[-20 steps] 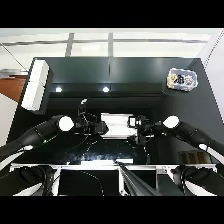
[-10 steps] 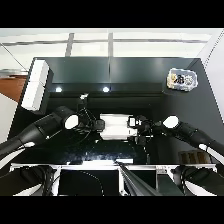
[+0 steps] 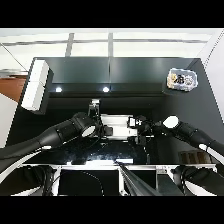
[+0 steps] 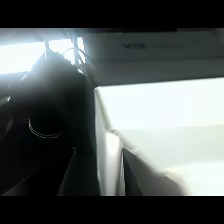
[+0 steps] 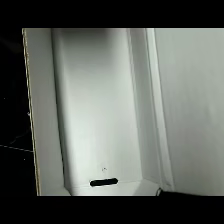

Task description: Fold the box and place the chain.

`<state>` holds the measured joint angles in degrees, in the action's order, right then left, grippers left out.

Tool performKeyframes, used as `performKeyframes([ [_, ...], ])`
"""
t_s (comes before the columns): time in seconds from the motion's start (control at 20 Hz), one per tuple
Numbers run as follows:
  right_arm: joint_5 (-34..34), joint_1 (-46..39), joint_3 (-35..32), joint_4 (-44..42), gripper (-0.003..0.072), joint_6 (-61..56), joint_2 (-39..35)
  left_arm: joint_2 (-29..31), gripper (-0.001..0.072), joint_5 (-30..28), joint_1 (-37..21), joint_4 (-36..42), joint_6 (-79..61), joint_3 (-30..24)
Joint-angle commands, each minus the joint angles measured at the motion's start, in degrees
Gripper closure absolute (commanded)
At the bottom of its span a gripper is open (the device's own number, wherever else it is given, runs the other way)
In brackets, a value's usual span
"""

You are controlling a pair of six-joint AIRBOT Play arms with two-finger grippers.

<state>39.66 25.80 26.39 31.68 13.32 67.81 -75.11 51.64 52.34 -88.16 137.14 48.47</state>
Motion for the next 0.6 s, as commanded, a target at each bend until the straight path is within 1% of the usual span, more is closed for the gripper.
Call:
performKeyframes([
  [0.0,-0.02,0.02,0.02,-0.07,0.0219,-0.04,0.02,-1.42,0.0359,-0.09,0.66,-1.16,1.38,2.03],
  [0.1,-0.02,0.02,0.02,-0.07,0.0219,-0.04,0.02,-1.92,0.0359,-0.02,0.44,-1.27,1.44,2.91],
  [0.3,-0.02,0.02,0.02,-0.07,0.0219,-0.04,0.02,-3.32,0.0362,0.07,-0.26,-1.57,2.49,3.02],
  [0.35,-0.02,0.02,0.02,-0.07,0.0219,-0.04,0.02,-3.69,0.04,0.09,-0.42,-1.46,2.49,3.02],
  [0.4,-0.02,0.02,0.02,-0.07,0.0219,-0.04,0.02,-3.98,0.0455,-0.02,-0.5,-1.49,2.47,3.04],
  [0.55,-0.02,0.02,0.02,-0.07,0.0219,-0.04,0.02,-4.17,0.0463,-0.17,-0.5,-2.1,2.49,3.04],
])
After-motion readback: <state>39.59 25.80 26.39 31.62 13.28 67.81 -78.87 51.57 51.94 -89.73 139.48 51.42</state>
